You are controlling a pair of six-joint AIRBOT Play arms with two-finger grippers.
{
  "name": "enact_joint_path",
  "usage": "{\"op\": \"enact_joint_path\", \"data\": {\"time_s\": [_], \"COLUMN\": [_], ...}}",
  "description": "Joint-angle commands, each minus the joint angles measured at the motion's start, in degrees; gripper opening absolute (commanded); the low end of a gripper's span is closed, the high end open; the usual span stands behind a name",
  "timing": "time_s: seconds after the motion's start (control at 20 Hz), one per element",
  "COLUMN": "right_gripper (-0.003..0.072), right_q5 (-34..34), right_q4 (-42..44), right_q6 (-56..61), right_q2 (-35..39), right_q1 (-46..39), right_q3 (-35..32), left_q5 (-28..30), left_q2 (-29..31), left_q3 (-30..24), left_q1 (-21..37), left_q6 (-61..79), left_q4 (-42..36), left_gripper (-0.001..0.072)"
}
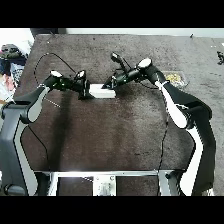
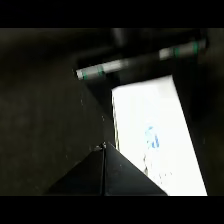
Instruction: Fold the box and place the chain.
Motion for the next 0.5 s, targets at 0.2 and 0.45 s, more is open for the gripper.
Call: {"op": "enact_joint_path", "data": {"time_s": [0.2, 0.45], "right_gripper": [0.0011, 0.0011], "right_q5": [-6.54, -5.38], "right_q4": [-8.68, -12.68], "right_q6": [0.02, -0.35], "right_q2": [-1.75, -1.75], "right_q1": [0.04, 0.04], "right_q3": [0.0, 0.0], "left_q5": [0.09, 0.09], "left_q2": [0.02, 0.02], "left_q3": [0.02, 0.02], "left_q1": [-0.02, -0.02], "left_q6": [0.07, 0.07], "left_q4": [-0.02, -0.02], "left_gripper": [0.0367, 0.0367]}}
